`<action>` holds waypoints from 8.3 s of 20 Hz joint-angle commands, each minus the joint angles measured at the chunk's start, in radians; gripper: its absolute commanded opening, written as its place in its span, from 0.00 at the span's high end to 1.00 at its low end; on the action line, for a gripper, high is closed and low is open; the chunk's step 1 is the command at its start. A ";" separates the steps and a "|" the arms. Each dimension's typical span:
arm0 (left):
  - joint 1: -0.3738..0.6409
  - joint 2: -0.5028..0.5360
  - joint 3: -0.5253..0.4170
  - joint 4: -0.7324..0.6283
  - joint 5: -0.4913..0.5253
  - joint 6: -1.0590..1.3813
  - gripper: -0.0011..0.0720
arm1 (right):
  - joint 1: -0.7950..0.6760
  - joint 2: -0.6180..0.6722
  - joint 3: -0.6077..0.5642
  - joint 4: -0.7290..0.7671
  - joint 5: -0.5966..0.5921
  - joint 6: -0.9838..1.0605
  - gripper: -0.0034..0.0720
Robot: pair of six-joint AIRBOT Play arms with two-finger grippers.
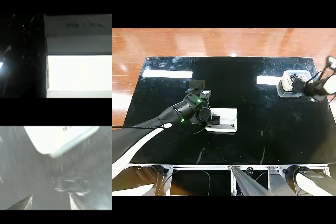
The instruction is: Fold the box and place the chain.
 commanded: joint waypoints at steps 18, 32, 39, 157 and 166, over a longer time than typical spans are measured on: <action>0.000 0.000 0.001 0.005 0.004 0.000 0.96 | -0.126 -0.629 0.509 0.335 0.020 0.034 0.22; 0.000 0.000 0.001 0.005 0.002 0.000 0.96 | -0.116 -0.653 0.509 0.359 0.008 -0.050 0.67; 0.000 0.000 0.001 0.005 0.005 0.000 0.95 | -0.118 -0.640 0.510 0.372 0.028 -0.106 0.91; 0.000 -0.002 0.001 -0.017 -0.025 0.000 0.96 | 0.682 0.124 0.334 0.500 0.221 -0.684 0.91; 0.000 -0.002 0.000 -0.016 -0.030 0.000 0.96 | 0.682 -0.043 0.251 0.616 0.245 -0.751 0.91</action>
